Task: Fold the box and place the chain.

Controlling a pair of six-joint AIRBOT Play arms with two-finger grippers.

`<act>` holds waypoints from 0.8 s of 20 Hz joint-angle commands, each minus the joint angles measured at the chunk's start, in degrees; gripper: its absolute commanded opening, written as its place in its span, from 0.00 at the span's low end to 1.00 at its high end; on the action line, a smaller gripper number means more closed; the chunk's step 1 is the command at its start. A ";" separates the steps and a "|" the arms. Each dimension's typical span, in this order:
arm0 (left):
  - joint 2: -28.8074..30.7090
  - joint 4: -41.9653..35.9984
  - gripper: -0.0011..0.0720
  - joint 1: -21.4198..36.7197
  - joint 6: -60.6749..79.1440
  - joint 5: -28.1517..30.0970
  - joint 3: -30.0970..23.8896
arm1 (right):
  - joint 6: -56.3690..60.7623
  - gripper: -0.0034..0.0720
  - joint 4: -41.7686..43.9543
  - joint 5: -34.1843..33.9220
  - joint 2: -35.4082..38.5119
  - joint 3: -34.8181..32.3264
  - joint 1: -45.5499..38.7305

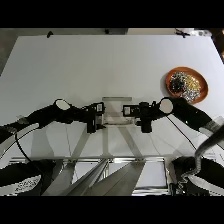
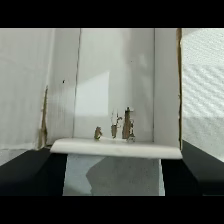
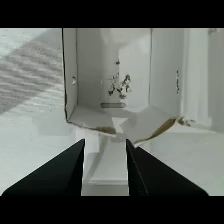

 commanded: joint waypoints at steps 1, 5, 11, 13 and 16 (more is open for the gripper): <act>0.04 0.02 0.54 0.02 0.02 0.00 -0.02 | -0.44 0.38 -0.31 -2.43 -1.22 -0.04 0.31; 0.04 0.02 0.54 0.02 0.02 0.00 -0.02 | 2.97 0.39 -0.22 -2.01 -1.22 -0.02 -1.79; 0.04 0.02 0.54 0.02 0.02 0.02 -0.02 | 2.97 0.38 3.08 -2.32 -1.29 -0.02 1.25; 0.04 0.02 0.54 0.02 0.02 0.02 -0.02 | 2.97 0.34 3.06 -3.06 -1.29 -0.02 1.92; 0.04 0.02 0.54 0.02 0.02 0.00 -0.02 | 2.97 0.27 3.06 -4.90 -1.29 -0.02 3.04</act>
